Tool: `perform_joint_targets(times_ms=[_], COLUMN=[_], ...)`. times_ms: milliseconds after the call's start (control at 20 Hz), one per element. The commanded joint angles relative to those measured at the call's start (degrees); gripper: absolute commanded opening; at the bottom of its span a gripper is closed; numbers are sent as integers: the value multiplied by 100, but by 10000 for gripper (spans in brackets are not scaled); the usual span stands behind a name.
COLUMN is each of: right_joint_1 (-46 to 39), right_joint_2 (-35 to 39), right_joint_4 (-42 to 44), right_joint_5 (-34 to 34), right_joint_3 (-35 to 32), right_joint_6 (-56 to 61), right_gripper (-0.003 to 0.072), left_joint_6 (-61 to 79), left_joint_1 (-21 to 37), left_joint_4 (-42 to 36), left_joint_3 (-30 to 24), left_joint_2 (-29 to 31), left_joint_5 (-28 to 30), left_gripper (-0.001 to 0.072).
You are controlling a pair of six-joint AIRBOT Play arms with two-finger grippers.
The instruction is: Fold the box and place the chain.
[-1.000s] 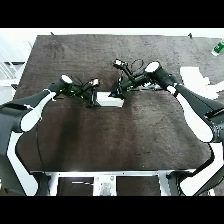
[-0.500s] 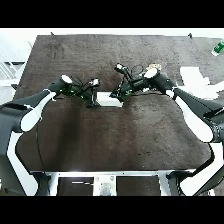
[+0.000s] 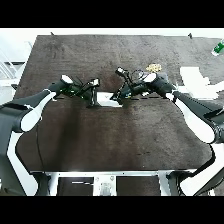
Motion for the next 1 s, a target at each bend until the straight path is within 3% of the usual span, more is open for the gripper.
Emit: perform_joint_targets(times_ms=[0, 250, 450, 600, 850, 950], right_joint_1=[-22, -24, -87, -249, -501, -522], right_joint_2=[446, 1952, 3368, 4704, 6900, 7558], right_joint_4=[728, 1034, 953, 619, 603, 599], right_joint_5=[-24, -24, -352, -1416, -4339, -5224], right_joint_3=[39, -15, -811, -2149, -4955, -5735], right_joint_6=[-332, -114, 225, 450, 669, 765], right_gripper=[8, 7, 6, 6, 7, 7], left_joint_6=[0, 0, 2, 2, 2, 2], left_joint_1=[7, 7, 7, 7, 7, 7], left_joint_4=[2, 2, 0, 0, -87, -92], left_joint_3=[4, 4, 4, 4, 4, 4], left_joint_2=[4, 4, 4, 4, 4, 4], left_joint_5=[0, 0, 7, 2, 0, 4], left_gripper=[623, 623, 623, 623, 623, 623])
